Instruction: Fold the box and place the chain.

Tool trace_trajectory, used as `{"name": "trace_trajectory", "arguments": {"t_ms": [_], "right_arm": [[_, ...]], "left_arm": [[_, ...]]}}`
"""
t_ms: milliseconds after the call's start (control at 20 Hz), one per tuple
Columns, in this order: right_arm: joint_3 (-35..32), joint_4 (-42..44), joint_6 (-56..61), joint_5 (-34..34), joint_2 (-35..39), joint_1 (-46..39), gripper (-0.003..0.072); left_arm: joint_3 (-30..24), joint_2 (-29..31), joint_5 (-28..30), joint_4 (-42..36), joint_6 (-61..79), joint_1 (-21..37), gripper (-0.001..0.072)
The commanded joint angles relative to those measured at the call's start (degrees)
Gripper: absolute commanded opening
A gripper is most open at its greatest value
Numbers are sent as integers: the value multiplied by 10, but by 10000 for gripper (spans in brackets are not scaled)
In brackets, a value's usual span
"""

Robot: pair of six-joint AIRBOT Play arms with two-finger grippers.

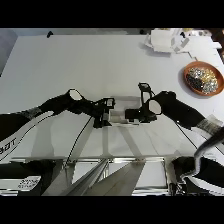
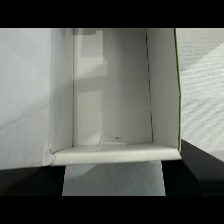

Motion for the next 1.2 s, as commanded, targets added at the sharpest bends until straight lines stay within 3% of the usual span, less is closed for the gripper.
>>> {"name": "trace_trajectory", "arguments": {"t_ms": [0,400,600,800,850,1000,1150], "right_arm": [[12,-31,66,5,-25,32,482],[16,-76,115,43,-53,42,444],[17,-100,115,44,-54,42,289],[17,-102,114,43,-54,42,38],[17,-102,114,44,-54,42,15],[17,-102,114,43,-55,42,20],[17,-103,134,44,-63,42,186]], "left_arm": [[0,0,0,0,0,0,171],[0,0,0,0,0,0,171],[0,0,0,0,0,0,171],[0,0,0,0,0,0,171],[0,0,0,0,0,0,171],[0,0,0,0,0,0,171],[0,0,0,0,0,0,171]]}}
